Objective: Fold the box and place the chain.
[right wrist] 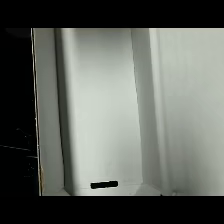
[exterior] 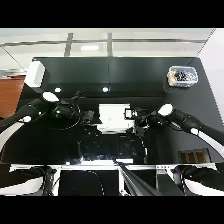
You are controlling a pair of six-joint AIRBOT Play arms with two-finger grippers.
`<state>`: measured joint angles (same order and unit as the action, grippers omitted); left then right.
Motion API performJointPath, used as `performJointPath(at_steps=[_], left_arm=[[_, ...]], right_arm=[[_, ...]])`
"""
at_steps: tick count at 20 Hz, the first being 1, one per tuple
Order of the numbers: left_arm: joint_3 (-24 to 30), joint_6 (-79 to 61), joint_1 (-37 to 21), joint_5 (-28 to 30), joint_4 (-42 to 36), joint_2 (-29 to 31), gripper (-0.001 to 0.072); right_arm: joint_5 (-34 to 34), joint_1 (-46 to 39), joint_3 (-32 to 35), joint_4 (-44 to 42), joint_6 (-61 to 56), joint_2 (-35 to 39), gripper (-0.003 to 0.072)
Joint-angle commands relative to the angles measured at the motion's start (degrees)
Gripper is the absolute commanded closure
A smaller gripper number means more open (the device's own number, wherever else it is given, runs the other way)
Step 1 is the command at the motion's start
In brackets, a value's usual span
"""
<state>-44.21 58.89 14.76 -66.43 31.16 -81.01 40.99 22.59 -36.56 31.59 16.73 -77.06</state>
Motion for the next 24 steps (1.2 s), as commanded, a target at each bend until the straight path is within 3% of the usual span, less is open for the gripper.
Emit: performJointPath(at_steps=[1, 7, 13, 14, 24], left_arm=[[-2.56, 6.97, 3.91, 2.49, 6.49, -0.02, 0.0246], [-7.04, 20.37, 9.75, 5.7, 18.14, -0.02, 0.0246], [-8.98, 26.86, 14.25, 7.87, 21.73, -0.02, 0.0275], [-9.4, 29.79, 14.73, 7.72, 24.41, -0.02, 0.0308], [-12.94, 51.54, 22.03, 7.48, 45.53, -0.11, 0.0309]], right_arm=[[0.0, 0.04, 0.02, 0.02, 0.0, 0.0, 0.0555], [0.0, 0.02, 0.02, 0.0, 0.0, 0.0, 0.0554], [0.0, 0.02, 0.02, 0.0, 0.0, 0.0, 0.0555], [0.0, 0.02, 0.02, 0.02, 0.0, 0.0, 0.0555], [0.0, 0.02, 0.02, 0.0, 0.0, 0.0, 0.0555]])
